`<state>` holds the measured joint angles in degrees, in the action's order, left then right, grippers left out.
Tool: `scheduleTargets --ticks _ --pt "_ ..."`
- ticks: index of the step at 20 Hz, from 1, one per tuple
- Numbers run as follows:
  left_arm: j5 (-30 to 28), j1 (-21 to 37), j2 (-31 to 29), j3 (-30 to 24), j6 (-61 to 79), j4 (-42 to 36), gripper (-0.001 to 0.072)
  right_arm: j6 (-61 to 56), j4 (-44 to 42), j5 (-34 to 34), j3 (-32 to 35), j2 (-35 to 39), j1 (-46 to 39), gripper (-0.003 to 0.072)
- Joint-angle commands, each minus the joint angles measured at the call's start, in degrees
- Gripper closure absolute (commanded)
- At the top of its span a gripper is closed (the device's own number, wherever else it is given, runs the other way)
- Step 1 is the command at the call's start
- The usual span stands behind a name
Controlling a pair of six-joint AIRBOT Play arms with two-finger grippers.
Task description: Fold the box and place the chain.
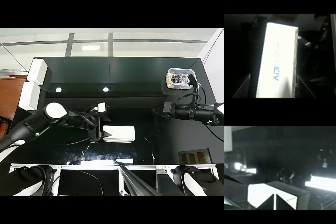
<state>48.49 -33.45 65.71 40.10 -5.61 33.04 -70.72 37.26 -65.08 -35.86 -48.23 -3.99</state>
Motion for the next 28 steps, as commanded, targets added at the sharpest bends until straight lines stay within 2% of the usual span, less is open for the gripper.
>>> scheduleTargets --ticks 1,4,8,28 --pt "-5.07 -5.07 3.78 1.22 -1.25 -1.20 -0.0005 0.02 0.98 0.81 0.00 0.04 -0.07 0.0640" --pt "-5.66 -7.21 6.25 1.64 -2.40 -2.05 -0.0004 0.02 1.11 0.92 0.00 0.04 -0.07 0.0640" --pt "-8.11 -7.15 6.97 1.64 -2.38 -2.16 -0.0004 0.02 1.11 0.90 0.00 0.04 -0.07 0.0641" --pt "-4.94 -7.21 8.41 1.64 -2.34 -1.99 -0.0003 0.04 1.18 1.03 0.00 0.04 -0.07 0.0640"
